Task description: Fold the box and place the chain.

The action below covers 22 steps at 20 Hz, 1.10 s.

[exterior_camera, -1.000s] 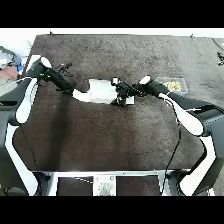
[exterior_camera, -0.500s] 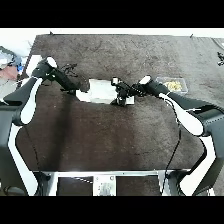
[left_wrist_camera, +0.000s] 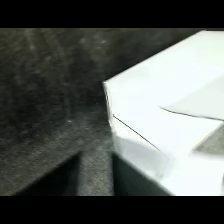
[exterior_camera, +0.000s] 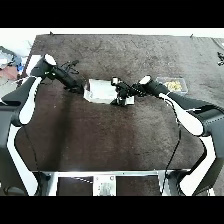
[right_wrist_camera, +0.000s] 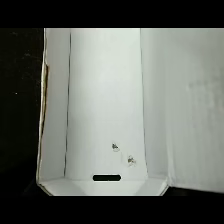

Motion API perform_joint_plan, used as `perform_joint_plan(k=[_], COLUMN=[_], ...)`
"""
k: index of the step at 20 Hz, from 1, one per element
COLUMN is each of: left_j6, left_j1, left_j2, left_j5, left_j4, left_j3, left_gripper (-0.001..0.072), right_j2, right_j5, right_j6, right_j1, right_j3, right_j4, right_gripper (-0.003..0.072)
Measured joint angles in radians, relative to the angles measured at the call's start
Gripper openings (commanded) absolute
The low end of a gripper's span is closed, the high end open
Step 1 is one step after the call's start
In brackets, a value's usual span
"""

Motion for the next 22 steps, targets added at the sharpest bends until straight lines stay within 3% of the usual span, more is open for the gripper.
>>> perform_joint_plan(k=[14,22], left_j6=[0.025,0.021], left_j1=[-0.003,-0.034], left_j2=[0.021,0.032], left_j5=[-0.05,-0.029], left_j4=[-0.108,-0.067], left_j3=[0.004,0.004], left_gripper=[0.0236,0.0268], right_j2=[0.0,0.0], right_j5=[0.0,0.0], right_j6=[0.0,0.0], right_j1=[0.0,0.0], right_j3=[0.0,0.0], right_j4=[-0.001,-0.001], right_gripper=[0.0602,0.0602])
